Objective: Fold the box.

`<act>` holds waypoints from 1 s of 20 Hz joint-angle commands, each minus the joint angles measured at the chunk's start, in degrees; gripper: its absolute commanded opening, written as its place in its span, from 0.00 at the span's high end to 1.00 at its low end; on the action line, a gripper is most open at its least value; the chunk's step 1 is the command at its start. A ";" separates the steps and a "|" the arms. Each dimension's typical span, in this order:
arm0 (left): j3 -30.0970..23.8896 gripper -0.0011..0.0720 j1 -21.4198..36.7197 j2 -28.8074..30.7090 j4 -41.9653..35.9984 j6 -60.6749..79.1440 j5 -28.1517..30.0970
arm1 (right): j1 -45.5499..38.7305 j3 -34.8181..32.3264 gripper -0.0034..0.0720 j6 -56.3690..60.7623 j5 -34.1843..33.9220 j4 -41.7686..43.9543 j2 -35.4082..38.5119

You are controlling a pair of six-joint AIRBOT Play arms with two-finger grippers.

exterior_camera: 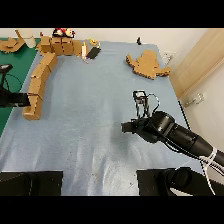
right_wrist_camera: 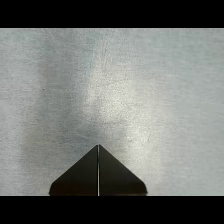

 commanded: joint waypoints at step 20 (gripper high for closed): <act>5.16 0.97 -36.28 -9.18 -25.57 -0.02 -2.54 | -12.87 30.12 0.95 -28.57 -2.86 19.80 -26.51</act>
